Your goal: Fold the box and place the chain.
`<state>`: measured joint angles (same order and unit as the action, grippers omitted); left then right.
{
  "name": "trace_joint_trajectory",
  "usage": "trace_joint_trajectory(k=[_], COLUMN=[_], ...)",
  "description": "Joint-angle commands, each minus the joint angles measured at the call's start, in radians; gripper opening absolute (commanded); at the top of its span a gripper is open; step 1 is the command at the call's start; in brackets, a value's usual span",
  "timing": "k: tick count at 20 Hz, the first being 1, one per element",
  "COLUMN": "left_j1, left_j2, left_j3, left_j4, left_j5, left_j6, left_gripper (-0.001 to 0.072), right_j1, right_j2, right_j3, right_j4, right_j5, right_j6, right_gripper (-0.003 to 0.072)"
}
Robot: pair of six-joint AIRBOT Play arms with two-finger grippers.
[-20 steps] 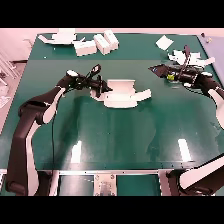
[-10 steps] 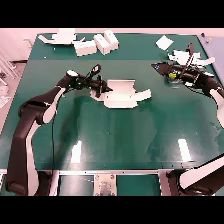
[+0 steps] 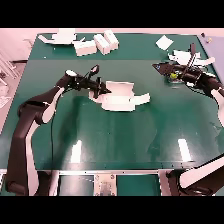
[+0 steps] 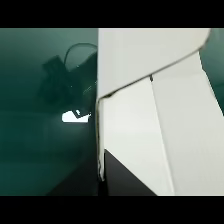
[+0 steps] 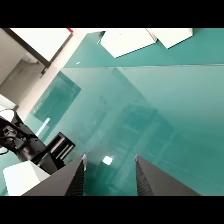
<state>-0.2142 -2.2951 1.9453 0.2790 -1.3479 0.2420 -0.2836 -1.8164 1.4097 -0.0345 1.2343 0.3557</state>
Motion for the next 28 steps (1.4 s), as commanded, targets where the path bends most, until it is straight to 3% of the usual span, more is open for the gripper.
trace_joint_trajectory(k=[1,8,17,28], left_j1=[0.029,0.031,0.003,-0.009], left_j2=[0.008,0.006,0.005,0.005], left_j3=[0.002,0.0,0.0,0.0], left_j4=[-0.035,-0.037,0.006,0.031], left_j5=[-0.041,-0.056,0.056,0.072], left_j6=[0.002,0.002,-0.025,-0.024], left_gripper=[0.0031,0.0031,0.003,0.0031], right_j1=[0.0,0.001,0.002,0.003], right_j2=[0.001,0.001,0.001,0.001], right_j3=[0.0,0.0,0.0,0.0], right_j4=[-0.007,-0.006,-0.006,-0.006], right_j5=[0.001,0.0,-0.003,-0.003], right_j6=[-0.002,-0.002,-0.002,-0.002], right_gripper=[0.0384,0.0384,0.0383,0.0384])
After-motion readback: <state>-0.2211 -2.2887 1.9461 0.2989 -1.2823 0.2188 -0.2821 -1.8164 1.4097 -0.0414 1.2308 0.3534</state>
